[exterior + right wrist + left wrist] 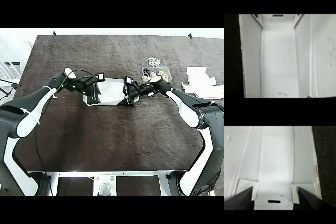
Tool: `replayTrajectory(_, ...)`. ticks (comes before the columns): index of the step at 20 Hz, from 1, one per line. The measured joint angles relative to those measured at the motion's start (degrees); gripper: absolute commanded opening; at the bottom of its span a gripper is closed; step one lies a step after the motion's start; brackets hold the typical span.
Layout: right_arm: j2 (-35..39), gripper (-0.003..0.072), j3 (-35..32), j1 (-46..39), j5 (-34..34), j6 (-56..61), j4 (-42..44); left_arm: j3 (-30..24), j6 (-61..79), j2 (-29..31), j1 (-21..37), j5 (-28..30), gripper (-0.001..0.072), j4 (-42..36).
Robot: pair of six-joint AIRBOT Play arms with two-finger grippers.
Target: Fold the box and place the chain.
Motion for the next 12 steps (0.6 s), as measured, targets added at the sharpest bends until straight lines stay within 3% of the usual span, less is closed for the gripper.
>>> replayTrajectory(4,0.0,0.0485,0.0,0.0,-0.04,0.02,0.02,-0.79,-0.02,0.0,0.02,0.44,0.0672,0.13)
replayTrajectory(6,0.0,0.0485,0.0,0.0,-0.07,0.07,0.04,-0.96,-0.13,-0.02,0.02,0.63,0.0514,0.37)
replayTrajectory(8,0.0,0.0485,-0.02,0.0,-0.09,0.11,0.11,-1.11,-0.11,-0.17,-0.02,0.5,0.0274,1.29)
replayTrajectory(10,0.0,0.0485,-0.02,0.0,-0.26,0.11,0.2,-1.14,-0.07,-0.11,-0.04,0.59,0.0132,1.4)
replayTrajectory(12,0.0,0.0485,-0.02,0.02,-0.28,0.13,0.22,-1.14,0.13,0.09,-0.04,0.61,0.0108,1.7)
